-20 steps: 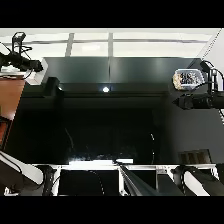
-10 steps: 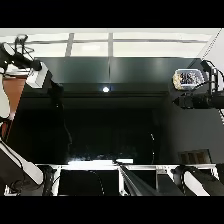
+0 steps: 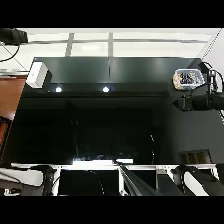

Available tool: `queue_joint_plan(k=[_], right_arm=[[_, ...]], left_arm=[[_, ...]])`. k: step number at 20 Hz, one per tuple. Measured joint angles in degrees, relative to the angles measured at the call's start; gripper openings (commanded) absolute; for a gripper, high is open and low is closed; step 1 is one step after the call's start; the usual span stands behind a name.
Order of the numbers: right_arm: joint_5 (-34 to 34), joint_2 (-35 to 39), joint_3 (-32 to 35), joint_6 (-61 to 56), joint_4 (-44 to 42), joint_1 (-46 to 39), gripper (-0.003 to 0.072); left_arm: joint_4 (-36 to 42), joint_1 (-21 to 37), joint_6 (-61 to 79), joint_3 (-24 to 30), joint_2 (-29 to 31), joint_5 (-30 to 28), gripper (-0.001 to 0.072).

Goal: Fold the box and place the chain.

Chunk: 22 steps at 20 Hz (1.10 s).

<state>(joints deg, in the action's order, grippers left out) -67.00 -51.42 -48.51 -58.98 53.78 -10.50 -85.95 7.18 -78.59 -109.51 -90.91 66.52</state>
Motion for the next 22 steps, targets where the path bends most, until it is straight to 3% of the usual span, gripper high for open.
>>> queue_joint_plan(k=[2,5,8,10,14,22], right_arm=[[8.83,2.99,2.58,1.77,0.5,0.5,0.0022],[18.84,5.57,7.28,3.08,4.04,0.59,0.0023],[23.52,6.58,11.3,3.48,7.69,0.13,0.0023],[24.9,6.86,12.57,3.54,8.83,0.07,0.0023],[26.32,7.08,13.55,3.67,9.77,-0.04,0.0023],[26.95,7.13,13.94,3.72,10.34,-0.04,0.0023]], left_arm=[[2.45,-3.08,-0.72,11.19,9.05,-0.87,0.0029],[2.34,-6.88,-1.05,35.69,25.83,-7.61,0.0029],[2.45,-7.85,-4.17,59.12,43.45,-16.17,0.0029],[2.08,-7.32,-6.67,69.24,52.59,-19.74,0.0029],[2.1,-6.64,-9.11,78.25,62.84,-19.37,0.003],[2.45,-6.49,-10.19,81.44,66.66,-16.37,0.0031]])
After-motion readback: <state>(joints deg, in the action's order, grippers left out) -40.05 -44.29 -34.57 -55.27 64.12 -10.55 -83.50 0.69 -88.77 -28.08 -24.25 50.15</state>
